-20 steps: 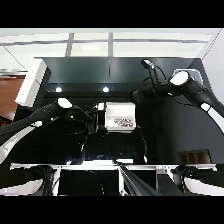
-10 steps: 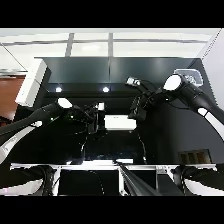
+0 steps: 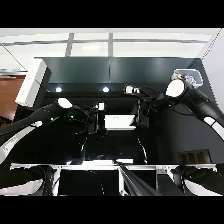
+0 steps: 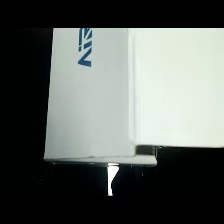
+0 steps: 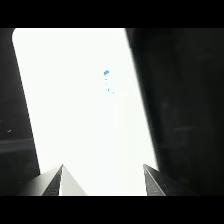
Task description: Fold the box and place the chain.
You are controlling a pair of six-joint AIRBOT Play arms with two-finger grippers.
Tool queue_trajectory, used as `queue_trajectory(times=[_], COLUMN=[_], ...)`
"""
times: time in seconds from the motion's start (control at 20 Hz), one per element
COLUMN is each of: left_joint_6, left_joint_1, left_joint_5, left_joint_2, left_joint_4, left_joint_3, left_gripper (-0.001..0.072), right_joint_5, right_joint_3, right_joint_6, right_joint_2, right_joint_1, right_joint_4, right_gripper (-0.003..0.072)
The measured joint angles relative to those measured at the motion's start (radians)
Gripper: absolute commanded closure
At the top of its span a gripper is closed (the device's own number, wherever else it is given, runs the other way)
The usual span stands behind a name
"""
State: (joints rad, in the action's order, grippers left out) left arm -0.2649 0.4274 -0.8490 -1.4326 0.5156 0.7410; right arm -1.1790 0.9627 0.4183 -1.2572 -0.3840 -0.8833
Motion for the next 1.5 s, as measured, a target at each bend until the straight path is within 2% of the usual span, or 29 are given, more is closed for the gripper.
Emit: queue_trajectory(times=[0.25,0.55,0.6,0.65,0.7,0.8,1.25,1.3,1.35,1.5], left_joint_6=[0.001,0.001,0.001,0.001,0.002,0.002,0.0,0.0,0.0,-0.002], left_joint_1=[0.0,0.0,0.0,0.0,0.0,0.0,0.0,0.0,0.0,0.0], left_joint_5=[0.0,0.0,0.0,0.0,0.001,0.002,0.001,0.001,0.001,0.0], left_joint_2=[0.0,0.0,0.0,0.0,0.0,0.0,0.0,0.0,0.0,0.0], left_joint_4=[0.0,0.0,0.0,0.0,-0.001,-0.001,0.0,0.0,0.0,0.0], left_joint_3=[0.0,0.0,0.0,0.0,0.0,0.0,0.0,0.0,0.0,0.0], left_gripper=[0.024,0.024,0.024,0.024,0.024,0.024,0.024,0.024,0.024,0.024], right_joint_5=[0.122,0.165,0.168,0.168,0.169,0.172,0.172,0.17,0.166,0.15], right_joint_3=[-0.077,-0.094,-0.095,-0.095,-0.096,-0.096,-0.106,-0.11,-0.112,-0.117], right_joint_6=[-0.047,-0.079,-0.081,-0.082,-0.082,-0.085,-0.089,-0.089,-0.089,-0.085], right_joint_2=[0.024,0.029,0.029,0.03,0.03,0.03,0.031,0.031,0.031,0.029], right_joint_1=[-0.008,-0.01,-0.01,-0.01,-0.01,-0.01,-0.01,-0.01,-0.01,-0.01], right_joint_4=[0.042,0.053,0.053,0.053,0.055,0.054,0.055,0.056,0.056,0.048], right_gripper=[0.0101,0.0117,0.0268,0.0342,0.035,0.0445,0.0444,0.0418,0.0355,0.0355])
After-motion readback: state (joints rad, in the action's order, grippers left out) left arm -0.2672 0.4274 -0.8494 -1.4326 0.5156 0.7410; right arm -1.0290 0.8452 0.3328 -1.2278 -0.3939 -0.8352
